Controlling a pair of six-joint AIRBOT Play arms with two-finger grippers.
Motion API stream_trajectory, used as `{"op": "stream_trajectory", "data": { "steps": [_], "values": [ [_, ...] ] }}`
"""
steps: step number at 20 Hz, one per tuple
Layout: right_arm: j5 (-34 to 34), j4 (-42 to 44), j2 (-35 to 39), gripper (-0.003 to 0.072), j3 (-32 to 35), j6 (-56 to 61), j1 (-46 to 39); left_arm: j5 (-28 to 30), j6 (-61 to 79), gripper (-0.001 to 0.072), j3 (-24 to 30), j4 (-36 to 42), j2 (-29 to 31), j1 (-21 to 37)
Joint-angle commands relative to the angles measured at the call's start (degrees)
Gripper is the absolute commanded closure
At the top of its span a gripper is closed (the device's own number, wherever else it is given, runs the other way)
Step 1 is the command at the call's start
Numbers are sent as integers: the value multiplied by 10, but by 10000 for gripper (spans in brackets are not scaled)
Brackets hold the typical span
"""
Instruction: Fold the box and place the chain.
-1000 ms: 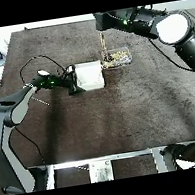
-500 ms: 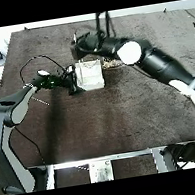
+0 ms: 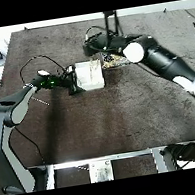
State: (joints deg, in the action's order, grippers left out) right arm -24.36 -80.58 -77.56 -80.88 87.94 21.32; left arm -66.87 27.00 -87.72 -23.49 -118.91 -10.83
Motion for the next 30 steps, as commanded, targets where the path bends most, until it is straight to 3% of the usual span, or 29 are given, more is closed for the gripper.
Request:
{"op": "stream_trajectory", "data": {
  "steps": [1, 5, 14, 25, 26, 27, 30],
  "values": [
    [-49, -71, 54, 702, 0, 35, -25, 0, 0, 364, 0, 0, 0, 0],
    [-74, -80, 74, 701, 0, 34, -22, 0, 0, 365, 0, 0, 0, 0],
    [-63, -77, 32, 701, 1, 67, 17, 0, 0, 365, 0, 0, 0, 0],
    [-57, -77, -145, 699, 1, 83, 47, 0, 0, 365, 0, 0, 0, 0],
    [-62, -77, -154, 617, 1, 84, 41, 0, 0, 365, 0, 0, 0, 0],
    [-70, -77, -161, 373, 1, 84, 32, 0, 0, 365, 0, 0, 0, 0],
    [-87, -77, -159, 406, 6, 84, -11, 0, 0, 365, 0, 0, 0, 0]
  ]
}}
